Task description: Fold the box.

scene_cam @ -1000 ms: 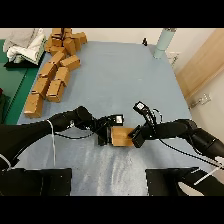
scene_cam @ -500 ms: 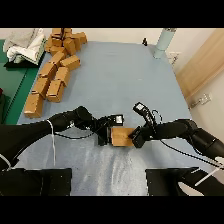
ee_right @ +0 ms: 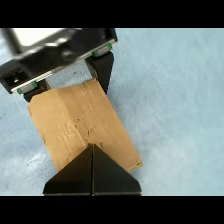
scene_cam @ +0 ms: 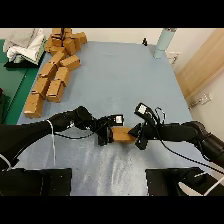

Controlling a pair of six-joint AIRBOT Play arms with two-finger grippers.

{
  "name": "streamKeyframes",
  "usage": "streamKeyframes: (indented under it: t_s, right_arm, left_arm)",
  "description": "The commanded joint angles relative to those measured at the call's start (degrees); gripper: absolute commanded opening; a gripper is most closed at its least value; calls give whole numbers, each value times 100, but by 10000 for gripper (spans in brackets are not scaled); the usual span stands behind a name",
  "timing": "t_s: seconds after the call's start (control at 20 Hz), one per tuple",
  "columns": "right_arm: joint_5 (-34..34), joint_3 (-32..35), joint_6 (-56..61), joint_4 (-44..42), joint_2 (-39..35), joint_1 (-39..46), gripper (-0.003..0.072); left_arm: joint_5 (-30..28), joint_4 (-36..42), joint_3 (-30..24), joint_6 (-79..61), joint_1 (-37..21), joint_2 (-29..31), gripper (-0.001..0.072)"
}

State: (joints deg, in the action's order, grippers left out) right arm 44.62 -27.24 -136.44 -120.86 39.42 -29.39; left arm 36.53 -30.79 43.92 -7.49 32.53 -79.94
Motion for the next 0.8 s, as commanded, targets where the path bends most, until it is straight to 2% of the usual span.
streamKeyframes:
  t_s: [0.0,0.15,0.2,0.3,0.35,0.5,0.55,0.75]
  right_arm:
    - [-538,-4,-389,916,-157,-577,1]
    - [-942,0,-352,1547,-170,-1064,4]
    - [-977,0,-352,1545,-133,-1097,48]
    - [-940,0,-352,1484,-42,-1097,308]
    - [-892,2,-354,1408,-26,-1099,375]
    - [-859,2,-459,1394,81,-1108,399]
    - [-859,2,-516,1388,146,-1108,465]
    - [-861,0,-850,1357,330,-1366,466]
  left_arm:
    - [0,-2,7,0,0,-2,513]
    - [0,-2,7,0,0,-2,513]
    - [0,-2,4,0,0,-2,514]
    - [0,-2,7,-2,0,-2,513]
    - [2,-2,7,0,0,-2,513]
    - [0,-2,7,0,0,-2,513]
    - [0,-2,7,0,0,-2,513]
    - [0,-2,7,0,0,-2,513]
